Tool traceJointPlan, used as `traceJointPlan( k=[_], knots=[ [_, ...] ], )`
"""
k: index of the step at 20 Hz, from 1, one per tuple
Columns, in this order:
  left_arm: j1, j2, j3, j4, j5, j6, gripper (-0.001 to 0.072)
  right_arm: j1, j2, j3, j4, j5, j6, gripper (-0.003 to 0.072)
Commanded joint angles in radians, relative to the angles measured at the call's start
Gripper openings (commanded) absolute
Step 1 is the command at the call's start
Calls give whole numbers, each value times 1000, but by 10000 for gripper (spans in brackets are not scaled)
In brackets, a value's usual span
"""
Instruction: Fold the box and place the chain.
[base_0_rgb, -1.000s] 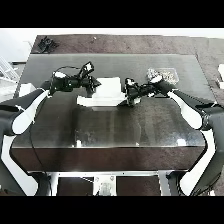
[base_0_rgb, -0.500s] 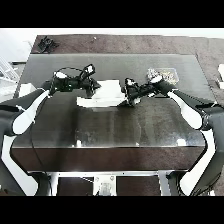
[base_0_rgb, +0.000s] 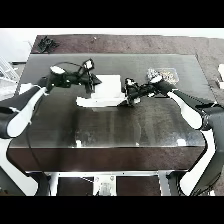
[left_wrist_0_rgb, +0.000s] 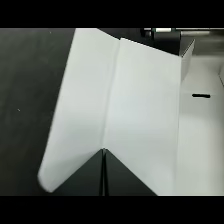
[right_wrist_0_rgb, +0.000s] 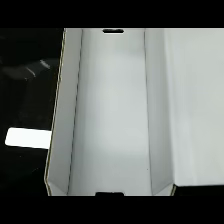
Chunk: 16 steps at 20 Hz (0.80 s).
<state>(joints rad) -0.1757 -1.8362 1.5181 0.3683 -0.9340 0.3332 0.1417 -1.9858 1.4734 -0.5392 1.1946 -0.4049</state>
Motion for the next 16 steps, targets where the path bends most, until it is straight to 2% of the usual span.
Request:
traceJointPlan(
  k=[1, 2, 3, 4, 6, 8, 10, 11, 12, 16],
  knots=[
    [72, 80, 17, 3, -190, -80, 22, 0, 0, 0, 0, 0, 0, 595],
    [101, 93, 21, 12, -253, -118, 24, 0, 0, 0, 0, 0, 0, 595],
    [122, 100, 21, 31, -296, -155, 215, 0, 0, 0, 0, 0, 0, 595],
    [135, 100, 26, 79, -312, -237, 491, 0, 0, 0, 0, 0, 0, 594],
    [126, 98, 31, 311, -306, -362, 508, 0, 0, 0, 0, 0, 0, 595],
    [98, 96, 31, 454, -304, -420, 509, 0, 0, 0, 0, 0, 0, 595],
    [72, 95, 28, 499, -299, -422, 513, 0, 0, 0, 0, 0, 0, 594],
    [56, 94, 28, 536, -275, -423, 609, 0, 0, 0, 0, 0, 0, 594],
    [42, 94, 28, 579, -249, -440, 670, 0, 0, 0, 0, 0, 0, 595],
    [30, 90, 26, 590, -234, -437, 671, 0, 0, 0, 0, 0, 0, 594]
  ],
)
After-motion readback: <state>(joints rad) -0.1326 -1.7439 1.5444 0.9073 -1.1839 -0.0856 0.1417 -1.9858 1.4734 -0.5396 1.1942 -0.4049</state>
